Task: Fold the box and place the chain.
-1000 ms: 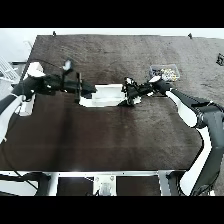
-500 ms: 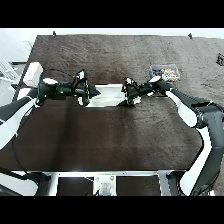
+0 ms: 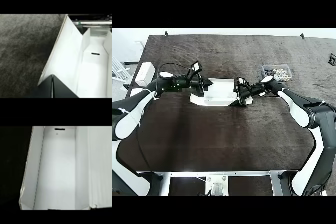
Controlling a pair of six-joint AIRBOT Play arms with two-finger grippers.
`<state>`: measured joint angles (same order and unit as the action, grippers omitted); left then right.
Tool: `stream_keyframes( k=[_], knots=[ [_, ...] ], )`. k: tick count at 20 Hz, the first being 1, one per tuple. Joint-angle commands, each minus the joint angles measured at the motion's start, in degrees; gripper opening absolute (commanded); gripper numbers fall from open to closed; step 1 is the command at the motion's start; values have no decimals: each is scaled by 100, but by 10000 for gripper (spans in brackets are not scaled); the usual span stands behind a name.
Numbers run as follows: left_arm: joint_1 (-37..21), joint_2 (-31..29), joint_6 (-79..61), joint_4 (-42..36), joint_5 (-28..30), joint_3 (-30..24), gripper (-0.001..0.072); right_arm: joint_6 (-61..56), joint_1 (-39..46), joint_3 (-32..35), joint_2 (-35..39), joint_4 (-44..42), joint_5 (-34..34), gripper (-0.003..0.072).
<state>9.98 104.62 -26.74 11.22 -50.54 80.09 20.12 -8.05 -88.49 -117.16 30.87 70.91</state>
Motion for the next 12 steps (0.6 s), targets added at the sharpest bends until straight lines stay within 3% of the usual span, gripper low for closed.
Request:
stream_keyframes(
  k=[1, 12],
  knots=[
    [0, 90, 129, 20, 59, 146, 22, 4, -4, 2, 0, 4, 7, 639],
    [13, 446, 278, 61, -35, 146, 22, 4, -4, 2, 0, 4, 7, 639]
  ],
)
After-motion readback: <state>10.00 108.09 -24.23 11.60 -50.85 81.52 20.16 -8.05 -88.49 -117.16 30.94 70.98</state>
